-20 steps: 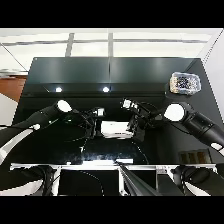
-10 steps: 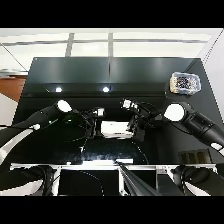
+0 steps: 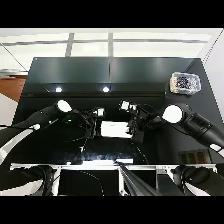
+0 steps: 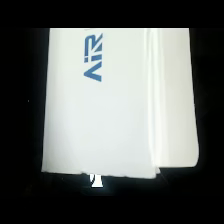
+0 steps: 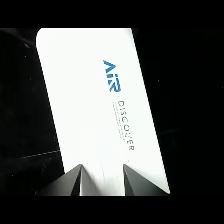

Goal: Fold the box and place the chain.

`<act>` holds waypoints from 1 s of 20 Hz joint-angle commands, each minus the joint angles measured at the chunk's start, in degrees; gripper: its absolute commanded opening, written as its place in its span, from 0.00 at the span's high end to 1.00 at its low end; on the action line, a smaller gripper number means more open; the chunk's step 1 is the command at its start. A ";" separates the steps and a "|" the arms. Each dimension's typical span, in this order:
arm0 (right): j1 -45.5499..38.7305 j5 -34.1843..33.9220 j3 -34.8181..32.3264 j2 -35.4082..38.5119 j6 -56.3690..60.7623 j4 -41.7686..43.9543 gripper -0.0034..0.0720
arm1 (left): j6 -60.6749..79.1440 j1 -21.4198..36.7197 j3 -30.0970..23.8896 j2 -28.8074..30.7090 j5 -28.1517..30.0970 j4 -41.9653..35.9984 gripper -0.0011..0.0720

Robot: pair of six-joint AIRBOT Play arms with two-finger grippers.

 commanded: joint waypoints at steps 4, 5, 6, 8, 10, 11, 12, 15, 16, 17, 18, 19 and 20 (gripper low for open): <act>0.37 -1.09 0.00 -0.04 1.46 -1.81 0.52 | 0.00 -0.04 -0.02 -0.04 0.00 0.00 0.23; 0.37 -1.38 0.02 -0.04 1.46 -1.81 0.52 | 0.00 -0.04 -0.02 -0.04 0.00 0.00 0.23; 0.37 -1.53 0.02 -0.04 1.46 -1.99 0.52 | 0.00 -0.04 -0.02 -0.04 0.00 -0.02 0.23; 0.37 -1.86 0.02 -0.04 1.49 -2.32 0.27 | 0.00 -0.04 -0.02 -0.04 0.00 0.00 0.23; 0.42 -2.82 0.02 -0.04 1.70 -2.97 0.34 | -0.02 -0.04 -0.02 -0.04 0.02 0.00 0.23; 0.42 -3.28 0.02 -0.04 1.68 -3.04 0.35 | -0.02 -0.04 -0.02 -0.04 0.00 0.00 0.23; 0.42 -3.65 0.02 -0.04 1.70 -3.04 0.35 | -0.02 -0.04 -0.02 -0.04 0.02 0.00 0.23; 0.42 -3.61 0.02 -0.04 1.70 -3.04 0.63 | 0.00 -0.04 -0.02 -0.04 0.02 0.00 0.23; 0.42 -3.58 0.02 -0.04 1.70 -3.04 0.63 | -0.02 -0.04 -0.02 -0.04 0.00 0.00 0.23; 0.42 -3.54 0.02 -0.04 1.70 -3.02 0.63 | -0.02 -0.04 -0.02 -0.04 0.02 0.00 0.23; 0.42 -3.32 0.02 -0.04 1.70 -3.02 0.63 | -0.02 -0.04 -0.02 -0.04 0.02 0.00 0.23; 0.42 -2.78 0.02 -0.04 1.70 -3.02 0.63 | -0.02 -0.04 -0.02 -0.04 0.00 0.00 0.23; 0.44 -2.03 0.02 -0.04 1.70 -2.99 0.63 | -0.02 -0.04 -0.02 -0.04 0.02 0.00 0.23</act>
